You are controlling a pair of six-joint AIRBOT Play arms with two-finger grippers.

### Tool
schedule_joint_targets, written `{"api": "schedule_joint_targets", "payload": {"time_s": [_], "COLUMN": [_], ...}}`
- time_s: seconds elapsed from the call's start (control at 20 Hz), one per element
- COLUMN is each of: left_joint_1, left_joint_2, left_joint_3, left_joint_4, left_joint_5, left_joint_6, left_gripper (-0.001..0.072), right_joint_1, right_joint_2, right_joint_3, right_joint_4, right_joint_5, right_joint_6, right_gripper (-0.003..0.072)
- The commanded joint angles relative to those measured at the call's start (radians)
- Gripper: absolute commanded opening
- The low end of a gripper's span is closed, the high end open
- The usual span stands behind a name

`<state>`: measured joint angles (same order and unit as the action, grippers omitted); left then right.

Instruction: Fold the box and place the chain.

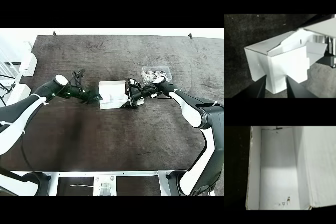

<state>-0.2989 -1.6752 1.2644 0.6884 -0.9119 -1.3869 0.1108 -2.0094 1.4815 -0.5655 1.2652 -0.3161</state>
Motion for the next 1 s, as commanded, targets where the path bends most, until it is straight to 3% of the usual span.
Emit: {"api": "schedule_joint_targets", "payload": {"time_s": [0.0,0.35,0.95], "left_joint_1": [-0.036,-0.078,-0.116], "left_joint_2": [0.000,-0.003,-0.003], "left_joint_3": [0.055,0.108,0.114], "left_joint_4": [0.162,0.303,0.386], "left_joint_5": [0.006,0.002,0.011], "left_joint_6": [-0.161,-0.336,-0.468], "left_gripper": [0.0303,0.0304,0.0314], "right_joint_1": [0.001,0.001,0.001], "right_joint_2": [0.000,0.000,0.000], "right_joint_3": [0.000,0.000,0.000], "right_joint_4": [0.001,0.001,0.001], "right_joint_5": [0.000,0.000,0.000], "right_joint_6": [0.000,0.000,0.000], "right_gripper": [0.0554,0.0554,0.0554]}}
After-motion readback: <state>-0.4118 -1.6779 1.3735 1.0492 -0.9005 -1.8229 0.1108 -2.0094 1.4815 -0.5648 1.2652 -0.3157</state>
